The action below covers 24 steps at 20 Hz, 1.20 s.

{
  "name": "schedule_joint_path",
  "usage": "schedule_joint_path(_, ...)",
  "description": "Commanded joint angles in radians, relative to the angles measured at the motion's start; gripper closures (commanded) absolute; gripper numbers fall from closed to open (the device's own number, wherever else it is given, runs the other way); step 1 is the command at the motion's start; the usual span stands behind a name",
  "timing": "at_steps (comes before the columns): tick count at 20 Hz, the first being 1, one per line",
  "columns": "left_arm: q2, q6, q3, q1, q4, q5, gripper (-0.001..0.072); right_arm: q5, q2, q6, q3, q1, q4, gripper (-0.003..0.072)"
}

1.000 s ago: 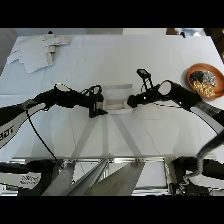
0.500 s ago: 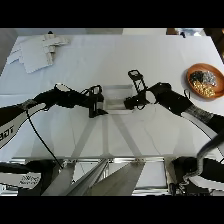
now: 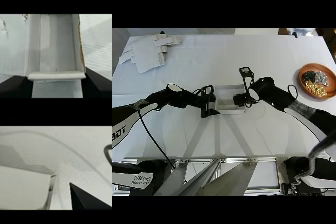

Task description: Fold the box and place the chain.

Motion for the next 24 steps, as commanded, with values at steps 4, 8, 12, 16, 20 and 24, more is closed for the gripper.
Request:
schedule_joint_path(4, 0.0, 0.0, 0.0, 0.0, 0.0, 0.0, 0.0618, 0.091, -0.059, 0.09, 0.047, 0.003, 0.009, 0.0348)
schedule_joint_path(8, 0.0, 0.0, 0.0, 0.0, 0.0, 0.0, 0.0618, 0.098, -0.089, 0.097, 0.047, 0.003, 0.017, 0.0361)
schedule_joint_path(12, 0.0, 0.0, 0.0, 0.0, 0.0, 0.0, 0.0618, 0.051, -0.09, 0.165, 0.047, 0.003, 0.034, 0.0464)
schedule_joint_path(16, 0.0, 0.0, 0.0, 0.0, 0.0, 0.0, 0.0618, 0.041, -0.091, 0.172, 0.047, 0.003, 0.039, 0.0661)
schedule_joint_path(20, 0.0, 0.0, 0.0, 0.0, 0.0, 0.0, 0.0618, 0.032, -0.091, 0.171, 0.047, 0.003, 0.038, 0.0674)
schedule_joint_path(24, 0.0, 0.0, 0.0, 0.0, 0.0, 0.0, 0.0618, 0.034, -0.086, 0.109, 0.047, 0.003, 0.035, 0.0377)
